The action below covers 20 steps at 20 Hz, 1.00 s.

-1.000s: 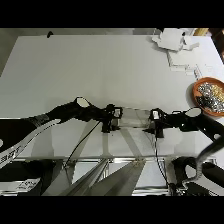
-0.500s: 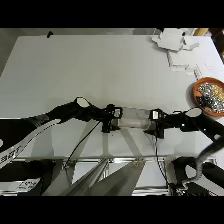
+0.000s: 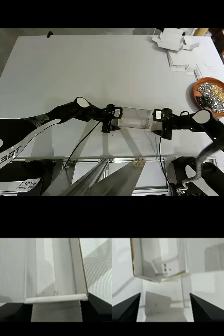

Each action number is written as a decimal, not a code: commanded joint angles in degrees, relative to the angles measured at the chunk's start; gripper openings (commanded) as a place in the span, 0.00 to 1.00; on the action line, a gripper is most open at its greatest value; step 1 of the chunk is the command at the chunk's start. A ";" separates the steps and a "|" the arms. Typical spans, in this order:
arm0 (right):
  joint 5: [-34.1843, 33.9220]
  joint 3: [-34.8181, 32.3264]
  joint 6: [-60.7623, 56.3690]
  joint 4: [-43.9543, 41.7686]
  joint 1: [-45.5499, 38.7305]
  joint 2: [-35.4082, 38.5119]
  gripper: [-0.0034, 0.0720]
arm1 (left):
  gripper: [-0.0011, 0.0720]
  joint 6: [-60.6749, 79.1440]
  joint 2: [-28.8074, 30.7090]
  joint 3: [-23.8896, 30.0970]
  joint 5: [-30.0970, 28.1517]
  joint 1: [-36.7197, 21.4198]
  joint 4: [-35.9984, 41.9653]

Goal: Fold the box and place the chain.

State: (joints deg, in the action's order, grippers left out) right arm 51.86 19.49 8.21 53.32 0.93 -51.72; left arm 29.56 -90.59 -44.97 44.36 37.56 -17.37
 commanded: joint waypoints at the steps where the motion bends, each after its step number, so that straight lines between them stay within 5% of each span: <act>1: 0.48 0.04 -12.46 8.22 0.02 6.40 0.92 | 0.70 -0.04 0.00 -0.02 0.00 0.04 0.00; 8: 6.95 0.02 -18.71 2.49 0.02 18.91 0.83 | 0.70 -0.04 0.00 -0.02 0.00 0.04 0.00; 12: 10.19 0.00 -10.03 -14.62 3.08 18.53 0.08 | 0.70 -0.04 0.00 -0.02 0.00 0.04 -0.02; 15: 6.16 0.00 -6.19 -20.31 5.92 15.82 0.07 | 0.70 -0.04 0.00 -0.02 0.00 0.04 0.00; 20: -17.03 0.02 -6.23 -36.57 6.73 3.02 0.07 | 0.70 -0.04 0.00 -0.02 0.00 0.04 0.00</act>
State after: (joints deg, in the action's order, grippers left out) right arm 47.37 19.46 0.97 27.05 7.03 -42.57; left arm 29.52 -90.59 -44.97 44.36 37.58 -17.37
